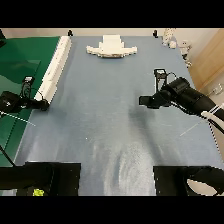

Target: Fold the box.

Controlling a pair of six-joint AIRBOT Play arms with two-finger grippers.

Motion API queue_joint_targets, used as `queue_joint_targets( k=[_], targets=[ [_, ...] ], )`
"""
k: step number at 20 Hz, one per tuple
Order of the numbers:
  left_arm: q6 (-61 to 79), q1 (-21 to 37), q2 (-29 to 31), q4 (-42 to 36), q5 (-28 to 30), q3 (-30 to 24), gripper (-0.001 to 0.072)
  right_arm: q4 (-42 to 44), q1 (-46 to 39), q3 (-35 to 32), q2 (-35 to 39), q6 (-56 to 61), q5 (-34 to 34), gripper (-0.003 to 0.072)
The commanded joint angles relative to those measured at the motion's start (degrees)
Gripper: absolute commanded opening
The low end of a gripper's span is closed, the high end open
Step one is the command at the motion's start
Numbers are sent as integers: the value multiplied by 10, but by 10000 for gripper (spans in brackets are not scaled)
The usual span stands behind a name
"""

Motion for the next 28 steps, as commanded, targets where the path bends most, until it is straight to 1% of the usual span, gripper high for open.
queue_joint_targets(
  k=[1,5,6,8,12,15,16,17,18,19,20,21,23,26,28],
  targets=[
    [-1,0,0,-4,1,1,691,2,0,0,0,0,0,17],
    [-2,3,3,3,-4,1,692,2,0,0,0,0,0,18],
    [-7,6,9,6,-12,1,692,2,0,0,0,0,0,17],
    [-27,19,30,24,-46,1,691,2,0,0,0,0,0,17],
    [-56,46,106,81,-151,1,692,2,0,0,0,0,0,18],
    [-75,51,178,129,-252,9,691,2,0,0,0,0,0,17],
    [-93,51,202,128,-286,12,690,2,0,0,-1,0,0,17],
    [-127,50,223,126,-307,15,601,2,0,0,-1,0,0,17],
    [-158,49,244,113,-334,16,344,2,0,0,-1,0,0,17],
    [-162,42,260,97,-363,19,50,2,0,0,0,0,0,17],
    [-161,24,273,81,-389,23,16,2,0,0,-1,0,0,17],
    [-170,-4,278,73,-403,28,15,2,0,0,0,0,0,18],
    [-236,-92,270,75,-408,50,15,2,0,0,0,0,0,17],
    [-327,-229,219,75,-391,102,16,6,0,0,0,0,-12,17],
    [-370,-288,175,74,-378,137,16,4,0,0,0,0,-28,17]
  ],
)
